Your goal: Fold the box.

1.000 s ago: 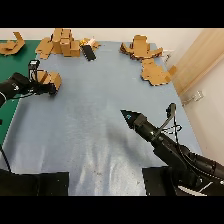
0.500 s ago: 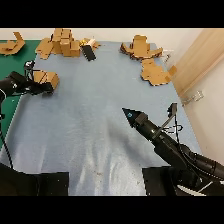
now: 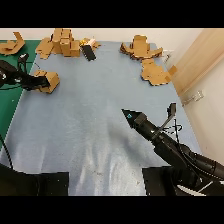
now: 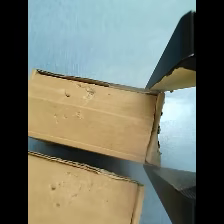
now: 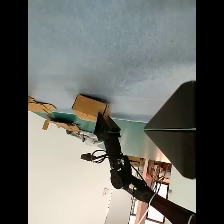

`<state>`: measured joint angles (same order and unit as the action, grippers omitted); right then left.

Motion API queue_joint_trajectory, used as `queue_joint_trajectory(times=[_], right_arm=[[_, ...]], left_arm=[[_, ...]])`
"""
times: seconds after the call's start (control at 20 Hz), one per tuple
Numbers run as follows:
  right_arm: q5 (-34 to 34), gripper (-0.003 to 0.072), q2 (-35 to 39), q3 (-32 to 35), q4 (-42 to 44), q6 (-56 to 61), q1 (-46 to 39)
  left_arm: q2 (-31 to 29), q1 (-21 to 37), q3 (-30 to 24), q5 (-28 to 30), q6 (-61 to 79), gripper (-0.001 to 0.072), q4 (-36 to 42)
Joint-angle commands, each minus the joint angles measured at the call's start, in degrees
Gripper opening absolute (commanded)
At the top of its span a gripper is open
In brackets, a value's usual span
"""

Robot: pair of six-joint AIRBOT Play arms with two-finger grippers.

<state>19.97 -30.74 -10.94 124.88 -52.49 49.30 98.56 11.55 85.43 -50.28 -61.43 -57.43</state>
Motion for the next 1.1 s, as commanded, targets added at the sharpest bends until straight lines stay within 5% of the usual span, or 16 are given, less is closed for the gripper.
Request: queue_joint_trajectory(times=[0.0, 0.2, 0.75, 1.05], right_arm=[[-0.1, 0.0003, 0.0, -0.1, 0.0, 0.0, 0.0], [-0.6, 0.0003, 0.0, -0.1, -0.2, 0.0, 0.0], [-1.0, 0.0005, 0.0, 0.0, -0.7, -1.5, 0.0], [-1.3, 0.0124, 0.0, -0.1, -0.7, -1.5, 0.0]], left_arm=[[0.0, 0.1, 2.7, -6.1, -1.6, 0.0697, -2.4], [0.6, 0.1, 2.7, -9.4, -6.1, 0.0697, -9.7], [2.2, -1.9, 2.7, -9.6, -5.9, 0.0697, -11.1], [2.1, -1.8, 3.6, -7.2, -8.9, 0.0697, -18.7]])
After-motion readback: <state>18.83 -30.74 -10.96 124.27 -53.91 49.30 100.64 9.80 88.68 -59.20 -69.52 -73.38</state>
